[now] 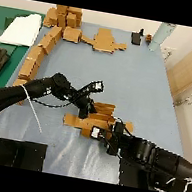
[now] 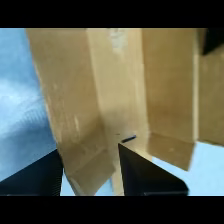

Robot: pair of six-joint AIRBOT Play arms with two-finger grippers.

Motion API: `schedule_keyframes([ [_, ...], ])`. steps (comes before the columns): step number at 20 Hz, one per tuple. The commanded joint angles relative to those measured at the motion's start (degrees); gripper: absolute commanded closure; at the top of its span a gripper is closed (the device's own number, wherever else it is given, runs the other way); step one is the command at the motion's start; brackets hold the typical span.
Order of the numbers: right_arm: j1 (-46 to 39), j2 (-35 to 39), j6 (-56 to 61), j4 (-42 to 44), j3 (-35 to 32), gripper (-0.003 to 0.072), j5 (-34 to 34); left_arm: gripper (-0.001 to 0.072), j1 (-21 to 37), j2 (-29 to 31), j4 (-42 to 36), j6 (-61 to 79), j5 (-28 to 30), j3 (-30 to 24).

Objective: Fold the box.

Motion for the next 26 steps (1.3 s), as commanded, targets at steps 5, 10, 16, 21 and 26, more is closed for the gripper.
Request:
schedule_keyframes([
  [5,0.07,1.51,11.76,-5.81,2.89,0.0174,-0.68,0.0696,0.0,-0.04,0.0,0.04,-0.02,-0.02],
  [10,-0.76,1.44,11.82,-4.07,2.89,-0.0027,-0.92,0.0697,0.0,-0.04,0.0,0.02,-0.04,-0.02],
  [16,-7.15,2.84,1.38,2.58,2.73,-0.0027,-3.32,0.0697,0.0,-0.04,0.0,0.02,0.0,-0.02],
  [21,-14.49,3.52,-14.21,9.14,2.71,-0.0027,3.17,0.0697,0.0,-0.04,0.0,0.02,0.0,-0.02],
  [26,-26.4,3.21,-39.41,29.16,2.73,-0.0027,4.92,0.0696,0.0,-0.04,0.0,0.02,0.0,-0.02],
])
